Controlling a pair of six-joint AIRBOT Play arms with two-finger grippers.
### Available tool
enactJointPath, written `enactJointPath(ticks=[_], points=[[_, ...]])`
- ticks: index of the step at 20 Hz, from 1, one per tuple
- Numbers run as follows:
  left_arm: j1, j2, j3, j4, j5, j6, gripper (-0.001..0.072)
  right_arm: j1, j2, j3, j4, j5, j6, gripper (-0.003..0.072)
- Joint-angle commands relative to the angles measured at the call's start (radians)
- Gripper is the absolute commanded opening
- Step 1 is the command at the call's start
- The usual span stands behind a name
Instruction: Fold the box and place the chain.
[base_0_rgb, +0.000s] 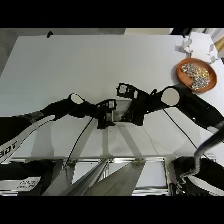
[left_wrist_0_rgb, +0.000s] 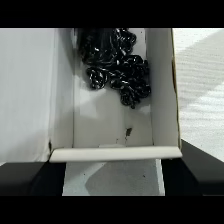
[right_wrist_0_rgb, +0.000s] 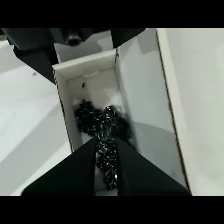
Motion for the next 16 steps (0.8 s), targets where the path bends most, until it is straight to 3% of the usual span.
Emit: enactJointPath(ticks=[1, 2, 6, 7, 9, 12, 16], points=[[0.000, 0.000, -0.001, 0.000, 0.000, 0.000, 0.0209, -0.024, 0.089, 0.001, -0.002, -0.038, -0.023, 0.0325], [0.000, 0.000, -0.001, 0.000, 0.000, 0.000, 0.0209, -0.049, 0.121, 0.001, -0.002, -0.041, -0.027, 0.0405], [0.000, 0.000, -0.001, 0.000, 0.000, 0.000, 0.0209, -0.230, 0.187, 0.001, -0.011, 0.025, -0.027, 0.0394], [0.000, 0.000, -0.001, 0.000, 0.000, 0.000, 0.0209, -0.283, 0.186, 0.001, -0.027, 0.043, -0.027, 0.0379], [0.000, 0.000, -0.001, 0.000, 0.000, 0.000, 0.0209, -0.384, 0.175, -0.006, -0.064, 0.048, -0.027, 0.0252], [0.000, 0.000, -0.001, 0.000, 0.000, 0.000, 0.0209, -0.484, 0.120, -0.033, -0.099, 0.021, -0.027, 0.0255], [0.000, 0.000, -0.001, 0.000, 0.000, 0.000, 0.0209, -0.497, -0.032, -0.039, -0.171, -0.080, 0.011, 0.0338]])
